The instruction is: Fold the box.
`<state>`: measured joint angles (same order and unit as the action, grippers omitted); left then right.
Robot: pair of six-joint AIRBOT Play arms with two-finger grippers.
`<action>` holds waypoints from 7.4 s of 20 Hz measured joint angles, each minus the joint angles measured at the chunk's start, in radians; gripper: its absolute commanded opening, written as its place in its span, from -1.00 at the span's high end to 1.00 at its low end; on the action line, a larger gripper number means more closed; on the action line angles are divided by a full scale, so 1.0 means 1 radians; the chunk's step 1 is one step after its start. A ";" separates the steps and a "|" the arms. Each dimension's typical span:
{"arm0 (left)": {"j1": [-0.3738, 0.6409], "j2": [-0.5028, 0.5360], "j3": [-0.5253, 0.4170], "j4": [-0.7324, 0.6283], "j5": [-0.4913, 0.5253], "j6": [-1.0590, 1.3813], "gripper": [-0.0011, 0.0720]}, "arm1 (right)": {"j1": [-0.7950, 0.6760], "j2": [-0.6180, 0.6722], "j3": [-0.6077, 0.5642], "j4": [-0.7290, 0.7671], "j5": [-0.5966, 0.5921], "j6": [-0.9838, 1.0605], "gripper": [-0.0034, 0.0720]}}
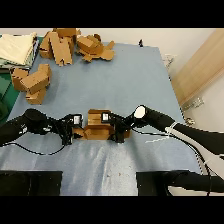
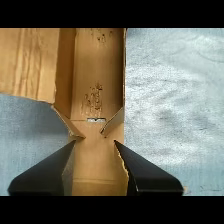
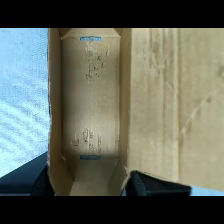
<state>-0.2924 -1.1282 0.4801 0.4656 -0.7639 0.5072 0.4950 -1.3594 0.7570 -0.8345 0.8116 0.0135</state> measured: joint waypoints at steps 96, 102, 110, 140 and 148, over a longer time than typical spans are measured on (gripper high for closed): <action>0.030 0.104 -0.019 0.166 0.024 -1.730 0.94 | 0.000 -0.001 0.000 0.001 -0.004 0.001 -0.55; 0.093 0.150 -0.019 0.384 -0.139 -1.873 0.94 | 0.000 -0.001 0.000 0.000 -0.004 -0.001 -0.55; 0.164 0.142 -0.019 0.505 -0.053 -1.982 0.94 | 0.000 -0.001 0.000 0.000 -0.004 -0.001 -0.55; 0.155 0.053 -0.019 -0.081 -0.078 -1.510 0.94 | 0.000 -0.001 0.000 0.000 0.001 0.000 -0.55; 0.155 0.052 -0.019 -0.216 -0.082 -1.378 0.13 | 0.000 -0.001 0.000 0.000 0.001 0.000 -0.55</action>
<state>-0.1371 -1.0760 0.4614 0.2493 -0.8459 -0.8711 0.4946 -1.3602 0.7570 -0.8341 0.8124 0.0132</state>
